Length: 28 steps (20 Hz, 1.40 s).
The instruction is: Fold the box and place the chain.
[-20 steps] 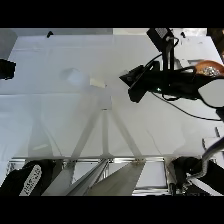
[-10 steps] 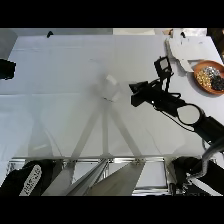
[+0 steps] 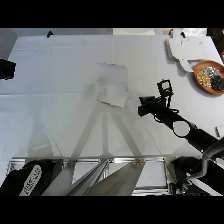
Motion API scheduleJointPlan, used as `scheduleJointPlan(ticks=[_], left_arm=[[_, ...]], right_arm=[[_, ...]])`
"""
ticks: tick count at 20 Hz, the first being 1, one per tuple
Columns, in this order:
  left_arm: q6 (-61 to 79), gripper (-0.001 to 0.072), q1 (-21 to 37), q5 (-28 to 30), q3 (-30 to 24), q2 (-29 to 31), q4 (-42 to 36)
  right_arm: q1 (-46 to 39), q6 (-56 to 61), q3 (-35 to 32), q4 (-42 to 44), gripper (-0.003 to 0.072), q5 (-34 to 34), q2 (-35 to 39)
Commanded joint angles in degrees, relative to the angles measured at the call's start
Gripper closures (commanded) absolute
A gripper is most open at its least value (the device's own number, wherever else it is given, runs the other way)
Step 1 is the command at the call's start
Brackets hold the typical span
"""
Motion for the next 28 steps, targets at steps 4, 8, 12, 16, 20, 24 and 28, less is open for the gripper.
scheduleJointPlan(ticks=[4,8,12,16,20,24,28], left_arm=[[0.0,0.0016,0.0,0.0,0.0,0.0,0.0],[0.0,0.0016,0.0,0.0,0.0,0.0,0.0],[0.0,0.0016,0.0,0.0,0.0,0.0,0.0],[0.0,0.0016,0.0,0.0,0.0,0.0,0.0],[0.0,0.0016,0.0,0.0,0.0,0.0,0.0],[0.0,0.0016,0.0,0.0,0.0,0.0,0.0],[0.0,0.0016,0.0,0.0,0.0,0.0,0.0]], right_arm=[[0.0,-0.4,-2.6,-3.4,0.0685,2.1,0.0],[0.1,-0.4,-2.6,-3.7,0.0684,3.3,0.0],[0.1,-0.3,-2.6,-3.6,0.0682,3.7,0.0],[0.1,0.1,-2.6,-2.6,0.0679,4.0,0.0],[0.1,1.4,-2.6,-1.9,0.0680,3.6,-0.2],[0.1,5.6,-3.0,0.3,0.0681,-1.9,-3.9],[0.1,6.1,-3.0,0.4,0.0680,-2.7,-6.3]])
